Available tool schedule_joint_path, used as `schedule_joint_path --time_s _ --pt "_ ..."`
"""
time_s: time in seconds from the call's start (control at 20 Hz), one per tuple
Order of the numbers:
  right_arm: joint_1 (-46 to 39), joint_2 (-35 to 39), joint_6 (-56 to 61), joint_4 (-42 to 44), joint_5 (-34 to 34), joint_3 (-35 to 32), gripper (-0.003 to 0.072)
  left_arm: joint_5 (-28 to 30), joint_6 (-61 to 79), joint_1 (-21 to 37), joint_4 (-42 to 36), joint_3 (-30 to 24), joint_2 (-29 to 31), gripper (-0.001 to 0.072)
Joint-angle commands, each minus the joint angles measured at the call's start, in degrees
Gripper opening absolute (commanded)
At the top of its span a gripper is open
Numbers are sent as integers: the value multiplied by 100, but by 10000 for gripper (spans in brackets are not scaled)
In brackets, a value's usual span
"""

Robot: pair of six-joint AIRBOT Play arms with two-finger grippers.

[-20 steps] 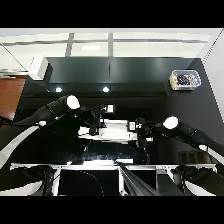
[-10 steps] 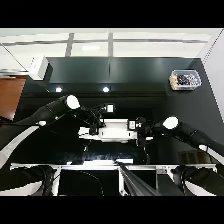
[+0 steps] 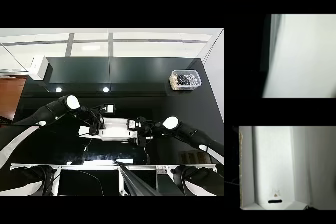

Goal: Fold the box and place the chain.

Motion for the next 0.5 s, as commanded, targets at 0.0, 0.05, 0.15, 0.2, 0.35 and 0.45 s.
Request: schedule_joint_path --time_s 0.0,0.05,0.15,0.2,0.35,0.45 --pt "7 -4 -7 -15 24 0 558 -20 -179 4 267 20 107 463" --pt "7 -4 -7 -15 24 0 558 -35 -505 4 546 20 190 476" --pt "7 -4 -7 -15 24 0 558 -297 -1241 7 1241 20 369 547" --pt "7 -4 -7 -15 24 0 558 -468 -1589 20 1537 17 472 547" --pt "7 -4 -7 -15 24 0 558 -992 -2065 348 1628 7 885 545" --pt "7 -4 -7 -15 24 0 558 -1097 -2590 726 1624 -7 1217 466"
